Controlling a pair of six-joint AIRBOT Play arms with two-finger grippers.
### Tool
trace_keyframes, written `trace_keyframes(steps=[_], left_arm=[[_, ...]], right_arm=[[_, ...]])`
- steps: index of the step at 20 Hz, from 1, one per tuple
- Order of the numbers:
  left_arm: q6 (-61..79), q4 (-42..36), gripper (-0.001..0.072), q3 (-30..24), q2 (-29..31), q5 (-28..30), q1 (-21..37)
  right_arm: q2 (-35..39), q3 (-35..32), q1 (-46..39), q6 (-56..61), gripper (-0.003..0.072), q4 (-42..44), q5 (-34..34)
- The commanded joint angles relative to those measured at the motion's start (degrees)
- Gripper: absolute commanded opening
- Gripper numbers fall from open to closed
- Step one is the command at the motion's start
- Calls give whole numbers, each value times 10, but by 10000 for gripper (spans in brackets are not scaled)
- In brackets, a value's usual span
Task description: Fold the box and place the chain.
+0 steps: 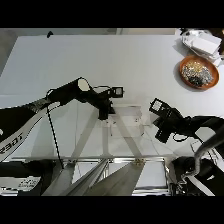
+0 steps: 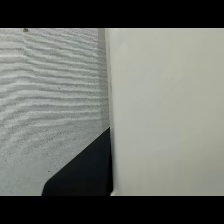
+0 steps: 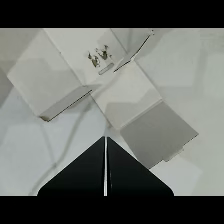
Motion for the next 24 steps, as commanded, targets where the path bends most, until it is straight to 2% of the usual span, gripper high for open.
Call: trace_keyframes(steps=[1, 5, 9, 10, 11, 14, 20, 22, 24], left_arm=[[0, 2, 11, 0, -2, -3, 0], [0, 1, 14, 0, -1, -3, 0], [0, 1, 14, 0, -1, -3, 0], [0, 1, 14, 0, -1, -3, 0], [0, 1, 14, 0, -1, -3, 0], [0, 1, 14, 0, -1, -3, 0], [0, 1, 14, 0, -1, -3, 0], [0, 1, 14, 0, -1, -3, 0], [0, 1, 14, 0, -1, -3, 0]], right_arm=[[0, 0, 1, 0, 14, 0, 0], [0, 0, 1, 0, 14, 10, -1], [0, 0, 1, -7, 20, 87, -2], [0, 0, 1, -7, 112, 100, -7], [-1, 0, 1, -7, 241, 102, -15], [-9, 0, 1, -11, 425, 82, -17], [-68, 0, 1, -160, 444, 87, 64], [-92, -1, 1, -199, 549, 85, 71], [-92, -15, -6, -228, 589, 76, 47]])
